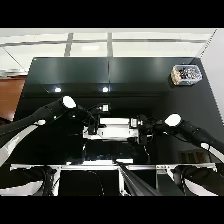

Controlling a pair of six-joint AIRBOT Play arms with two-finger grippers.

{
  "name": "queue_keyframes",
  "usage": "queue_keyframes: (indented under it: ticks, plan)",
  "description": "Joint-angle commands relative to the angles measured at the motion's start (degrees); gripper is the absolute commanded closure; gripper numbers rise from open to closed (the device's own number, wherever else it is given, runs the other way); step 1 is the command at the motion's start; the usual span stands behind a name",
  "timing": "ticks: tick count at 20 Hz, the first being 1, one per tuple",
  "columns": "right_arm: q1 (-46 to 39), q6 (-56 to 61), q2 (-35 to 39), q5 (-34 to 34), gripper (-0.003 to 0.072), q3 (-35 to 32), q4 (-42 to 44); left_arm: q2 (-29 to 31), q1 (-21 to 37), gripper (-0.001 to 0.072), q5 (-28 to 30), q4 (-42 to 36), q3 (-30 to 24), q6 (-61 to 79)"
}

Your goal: Fold the box and place the chain.

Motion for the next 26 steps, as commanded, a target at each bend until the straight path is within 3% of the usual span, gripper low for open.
queue_keyframes:
  ticks: [1,8,19,20,21,23,25,26]
  plan:
    - [0.2,-0.7,-0.8,-1.2,0.0013,-0.1,0.2,0.0,0.0,0.0684,-0.1,0.0,0.0,0.0]
    - [3.7,2.8,-1.3,-5.2,0.0014,-0.1,-3.7,0.0,0.0,0.0684,-0.4,0.0,0.0,0.0]
    - [3.7,3.0,-1.3,-5.3,0.0016,-0.1,-3.7,0.0,0.0,0.0683,-0.6,0.0,0.0,0.0]
    - [3.7,3.0,-1.3,-5.3,0.0163,-0.1,-3.7,0.0,0.0,0.0684,-0.6,0.0,0.0,0.0]
    - [3.7,3.0,-1.3,-5.3,0.0249,-0.1,-3.8,0.0,0.1,0.0683,-0.5,0.0,0.0,0.0]
    - [3.7,3.0,-1.3,-5.3,0.0249,-0.1,-3.8,0.0,0.1,0.0674,0.0,0.0,0.0,0.0]
    - [3.7,3.0,-1.3,-5.3,0.0248,-0.1,-3.8,0.0,0.1,0.0519,0.9,0.0,0.0,-1.4]
    - [3.7,3.0,-1.3,-5.3,0.0248,-0.1,-3.8,0.1,0.1,0.0491,0.6,0.5,0.4,-2.8]
